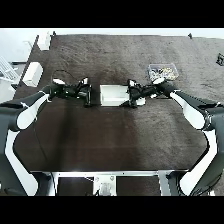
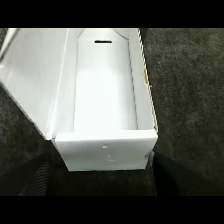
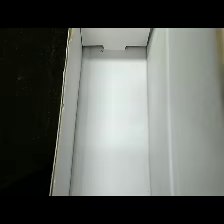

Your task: Fold the box and place the chain.

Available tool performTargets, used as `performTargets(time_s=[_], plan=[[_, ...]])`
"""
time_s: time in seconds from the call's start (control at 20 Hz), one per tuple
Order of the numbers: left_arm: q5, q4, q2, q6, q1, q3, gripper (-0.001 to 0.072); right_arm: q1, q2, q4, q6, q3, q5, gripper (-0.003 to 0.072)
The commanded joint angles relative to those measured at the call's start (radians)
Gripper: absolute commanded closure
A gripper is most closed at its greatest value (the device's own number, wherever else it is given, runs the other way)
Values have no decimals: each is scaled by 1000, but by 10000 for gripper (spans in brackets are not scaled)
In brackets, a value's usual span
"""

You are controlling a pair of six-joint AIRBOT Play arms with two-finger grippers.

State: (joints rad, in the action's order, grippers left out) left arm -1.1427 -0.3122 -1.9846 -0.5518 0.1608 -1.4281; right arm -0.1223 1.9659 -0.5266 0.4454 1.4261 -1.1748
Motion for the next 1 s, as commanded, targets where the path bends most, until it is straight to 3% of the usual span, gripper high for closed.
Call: performTargets(time_s=[0.0, 0.95], plan=[[38, 17, 0, -4, 19, -1, -11, -1, 0, 3, 1, 0, -5, 133], [113, 28, -53, -26, 67, -37, -11, -1, 0, 3, 1, 0, -5, 133]])
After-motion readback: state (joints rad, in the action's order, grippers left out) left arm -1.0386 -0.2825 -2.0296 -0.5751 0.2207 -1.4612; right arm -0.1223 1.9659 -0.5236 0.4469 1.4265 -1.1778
